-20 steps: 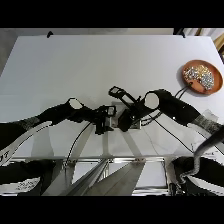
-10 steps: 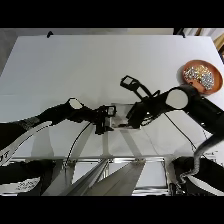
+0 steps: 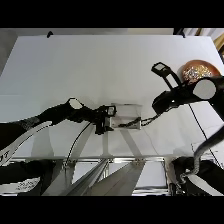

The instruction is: Fold the box and place the chain.

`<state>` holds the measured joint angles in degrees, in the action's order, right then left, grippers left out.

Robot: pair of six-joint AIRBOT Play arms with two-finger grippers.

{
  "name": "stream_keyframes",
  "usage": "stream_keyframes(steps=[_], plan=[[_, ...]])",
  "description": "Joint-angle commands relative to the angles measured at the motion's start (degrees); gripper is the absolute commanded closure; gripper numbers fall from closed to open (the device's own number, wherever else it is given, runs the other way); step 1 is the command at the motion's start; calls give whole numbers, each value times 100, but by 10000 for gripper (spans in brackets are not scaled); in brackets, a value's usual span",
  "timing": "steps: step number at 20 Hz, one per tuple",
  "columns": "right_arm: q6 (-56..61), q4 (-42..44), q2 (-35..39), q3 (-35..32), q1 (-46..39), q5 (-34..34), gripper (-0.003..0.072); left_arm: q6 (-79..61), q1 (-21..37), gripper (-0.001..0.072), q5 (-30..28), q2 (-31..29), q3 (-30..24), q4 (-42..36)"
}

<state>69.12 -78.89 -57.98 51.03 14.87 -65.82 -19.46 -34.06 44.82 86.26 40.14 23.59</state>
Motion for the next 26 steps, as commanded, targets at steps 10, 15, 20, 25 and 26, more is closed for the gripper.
stream_keyframes(steps=[10,15,20,25,26], plan=[[916,-1080,-2122,-11,-678,367,491,-2,2,456,-2,-2,-2,0],[1060,-1132,-2118,-35,-916,155,492,-2,2,456,-2,-2,-2,0],[1064,-1084,-2120,-273,-918,459,495,-2,2,456,0,-2,-2,0],[1062,-1060,-2120,-337,-916,695,576,-2,2,456,-2,-2,-2,0],[1058,-1056,-2120,-337,-916,686,651,-2,2,456,-2,-2,-2,0]])
